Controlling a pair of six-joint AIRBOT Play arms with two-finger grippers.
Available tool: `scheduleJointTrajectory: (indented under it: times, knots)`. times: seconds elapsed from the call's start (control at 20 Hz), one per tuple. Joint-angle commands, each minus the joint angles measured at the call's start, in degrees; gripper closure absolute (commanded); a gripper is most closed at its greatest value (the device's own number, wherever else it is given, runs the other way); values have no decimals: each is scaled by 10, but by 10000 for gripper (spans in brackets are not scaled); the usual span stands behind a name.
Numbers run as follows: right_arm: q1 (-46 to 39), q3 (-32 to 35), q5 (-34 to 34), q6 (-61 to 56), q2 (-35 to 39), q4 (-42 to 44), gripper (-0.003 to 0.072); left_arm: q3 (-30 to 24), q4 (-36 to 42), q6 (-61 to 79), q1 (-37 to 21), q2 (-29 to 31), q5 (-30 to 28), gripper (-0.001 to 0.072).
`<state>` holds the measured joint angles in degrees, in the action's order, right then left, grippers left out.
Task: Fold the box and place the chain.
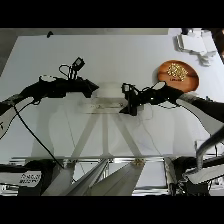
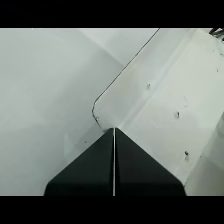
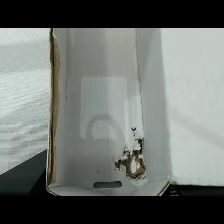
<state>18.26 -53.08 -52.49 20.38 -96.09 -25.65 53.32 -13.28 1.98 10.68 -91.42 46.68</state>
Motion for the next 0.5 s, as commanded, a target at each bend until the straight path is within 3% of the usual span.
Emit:
scheduleJointTrajectory:
  times: [0.0,0.3,0.35,0.4,0.45]
  knots:
    - [0,0,-1,0,0,0,330,0,-30,-7,-10,23,21,700]
    - [0,0,0,0,0,0,330,0,-253,-5,-62,85,136,690]
    - [0,0,0,0,0,0,330,0,-278,-5,-65,84,158,554]
    - [0,-1,0,0,0,0,330,0,-296,-5,-64,83,164,335]
    - [0,0,0,0,0,0,330,0,-303,-5,-60,83,163,200]
